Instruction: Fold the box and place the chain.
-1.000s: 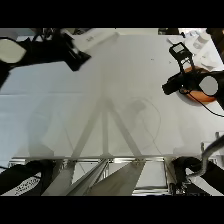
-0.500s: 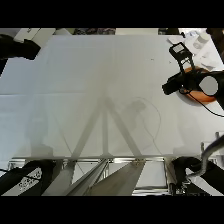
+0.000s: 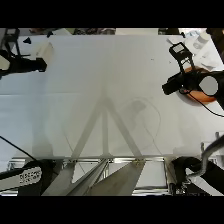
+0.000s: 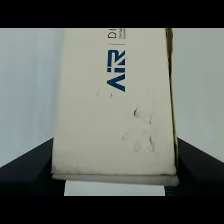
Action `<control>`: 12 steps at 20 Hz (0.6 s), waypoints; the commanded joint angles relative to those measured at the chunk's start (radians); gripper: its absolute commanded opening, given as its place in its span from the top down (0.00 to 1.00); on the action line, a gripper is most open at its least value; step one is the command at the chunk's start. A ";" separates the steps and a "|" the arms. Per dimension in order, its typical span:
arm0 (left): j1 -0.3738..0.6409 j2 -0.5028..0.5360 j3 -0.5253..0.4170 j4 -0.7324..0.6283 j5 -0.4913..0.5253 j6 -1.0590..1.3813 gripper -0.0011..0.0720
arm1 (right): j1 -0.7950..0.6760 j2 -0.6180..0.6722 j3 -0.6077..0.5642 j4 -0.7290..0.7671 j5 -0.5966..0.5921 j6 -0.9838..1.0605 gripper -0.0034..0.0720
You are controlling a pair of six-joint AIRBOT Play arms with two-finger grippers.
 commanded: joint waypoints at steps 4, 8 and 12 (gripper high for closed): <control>-0.003 -0.205 -0.034 -0.004 0.136 -0.004 0.95 | -0.001 0.001 0.000 0.000 0.000 0.000 0.94; -0.002 -0.222 -0.034 0.001 0.164 -0.004 0.25 | -0.001 0.001 0.000 0.000 0.000 0.000 0.94; -0.002 -0.180 -0.033 0.084 0.081 0.000 0.02 | -0.001 0.001 0.000 0.000 0.000 0.000 0.94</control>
